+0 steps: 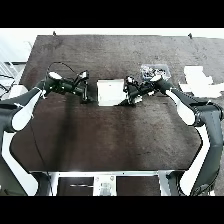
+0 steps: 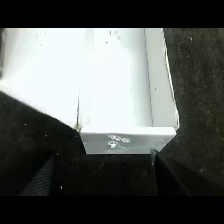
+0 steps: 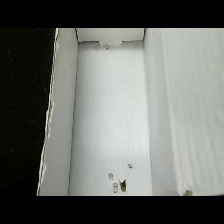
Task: Fold the box and place the chain.
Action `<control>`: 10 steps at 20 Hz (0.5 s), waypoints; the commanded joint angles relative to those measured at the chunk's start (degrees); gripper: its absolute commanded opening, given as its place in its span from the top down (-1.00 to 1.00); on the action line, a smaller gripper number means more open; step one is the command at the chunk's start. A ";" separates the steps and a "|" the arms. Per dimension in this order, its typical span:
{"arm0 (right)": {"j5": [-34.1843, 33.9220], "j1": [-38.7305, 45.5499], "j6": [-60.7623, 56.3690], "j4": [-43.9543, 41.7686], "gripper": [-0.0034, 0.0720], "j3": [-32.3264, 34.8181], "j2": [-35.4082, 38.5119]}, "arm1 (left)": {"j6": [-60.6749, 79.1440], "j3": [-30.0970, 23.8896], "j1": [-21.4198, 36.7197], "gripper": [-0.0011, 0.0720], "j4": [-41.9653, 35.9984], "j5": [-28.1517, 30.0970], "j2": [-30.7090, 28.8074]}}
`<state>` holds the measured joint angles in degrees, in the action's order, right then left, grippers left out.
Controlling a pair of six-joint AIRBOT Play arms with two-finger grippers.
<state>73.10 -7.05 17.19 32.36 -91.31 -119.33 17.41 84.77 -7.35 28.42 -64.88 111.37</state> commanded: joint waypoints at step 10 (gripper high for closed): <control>0.02 -0.02 0.00 -0.02 -0.66 0.02 -0.02 | 3.10 0.09 -0.22 -1.00 -1.73 -2.49 1.16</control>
<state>73.12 -7.05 17.21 32.36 -91.31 -119.33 19.16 84.79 -7.55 26.76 -67.33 112.46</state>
